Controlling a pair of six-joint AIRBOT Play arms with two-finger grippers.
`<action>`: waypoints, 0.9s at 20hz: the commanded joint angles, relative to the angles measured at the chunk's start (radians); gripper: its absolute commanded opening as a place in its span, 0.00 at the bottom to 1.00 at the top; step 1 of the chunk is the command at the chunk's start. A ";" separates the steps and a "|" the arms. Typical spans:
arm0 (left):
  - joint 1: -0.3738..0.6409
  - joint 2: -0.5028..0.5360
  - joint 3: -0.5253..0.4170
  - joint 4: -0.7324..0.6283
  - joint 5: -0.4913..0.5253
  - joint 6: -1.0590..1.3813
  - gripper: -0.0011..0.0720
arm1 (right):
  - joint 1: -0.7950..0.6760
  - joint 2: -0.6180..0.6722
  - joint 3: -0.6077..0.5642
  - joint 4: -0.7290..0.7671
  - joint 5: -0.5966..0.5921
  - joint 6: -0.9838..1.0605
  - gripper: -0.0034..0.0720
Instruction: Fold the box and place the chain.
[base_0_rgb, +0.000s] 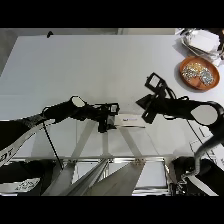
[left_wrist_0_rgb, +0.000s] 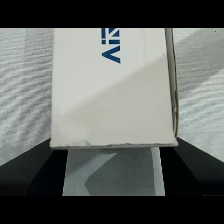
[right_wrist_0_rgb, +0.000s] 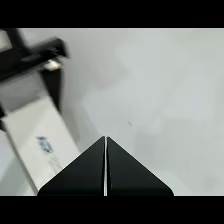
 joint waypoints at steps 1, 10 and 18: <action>0.000 0.001 0.001 0.002 0.000 0.001 0.45 | -0.110 0.030 0.014 -0.375 0.200 0.483 0.07; 0.002 0.009 0.001 0.000 0.000 0.001 0.15 | -0.293 0.030 0.012 -0.409 0.411 0.570 0.07; 0.171 0.254 0.001 0.063 0.039 -0.257 0.02 | -0.293 0.030 0.012 -0.406 0.338 0.601 0.07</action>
